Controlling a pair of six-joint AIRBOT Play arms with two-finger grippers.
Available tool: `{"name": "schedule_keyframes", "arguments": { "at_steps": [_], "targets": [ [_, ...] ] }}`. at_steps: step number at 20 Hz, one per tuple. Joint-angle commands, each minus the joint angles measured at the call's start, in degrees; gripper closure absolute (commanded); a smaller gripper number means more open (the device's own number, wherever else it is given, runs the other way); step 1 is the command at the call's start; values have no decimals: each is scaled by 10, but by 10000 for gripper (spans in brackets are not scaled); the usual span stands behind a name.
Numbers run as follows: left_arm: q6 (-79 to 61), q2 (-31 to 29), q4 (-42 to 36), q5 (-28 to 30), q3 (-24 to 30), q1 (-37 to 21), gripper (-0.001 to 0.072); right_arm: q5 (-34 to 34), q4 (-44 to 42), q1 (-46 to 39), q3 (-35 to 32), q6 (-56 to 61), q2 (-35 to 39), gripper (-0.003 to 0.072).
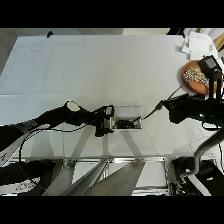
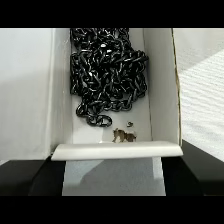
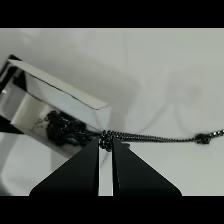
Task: Fold the box and place the chain.
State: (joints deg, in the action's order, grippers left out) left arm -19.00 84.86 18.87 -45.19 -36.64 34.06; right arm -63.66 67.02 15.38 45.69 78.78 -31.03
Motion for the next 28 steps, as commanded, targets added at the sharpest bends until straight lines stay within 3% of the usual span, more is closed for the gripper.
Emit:
{"name": "schedule_keyframes", "arguments": {
  "at_steps": [1, 7, 11, 18, 25, 26, 28],
  "targets": [
    [0, 0, 0, 0, 0, 0, 319, 13, -130, 5, 1, -61, 9, 666],
    [0, 0, 0, 0, 0, 0, 319, 34, -260, 12, 1, -131, -10, 666],
    [0, 0, 0, 0, 0, 0, 319, 45, -246, 67, -4, -161, -67, 666],
    [0, 0, 0, 0, 0, 0, 319, 81, -175, 152, -14, -167, -234, 666],
    [0, 0, 0, 0, 0, 0, 319, 123, -158, 168, -57, -159, -334, 661],
    [0, 0, 0, 0, 0, 0, 319, 123, -158, 168, -59, -159, -336, 615],
    [0, 0, 0, 0, 0, 0, 319, 121, -159, 168, -59, -158, -335, 429]
  ]
}}
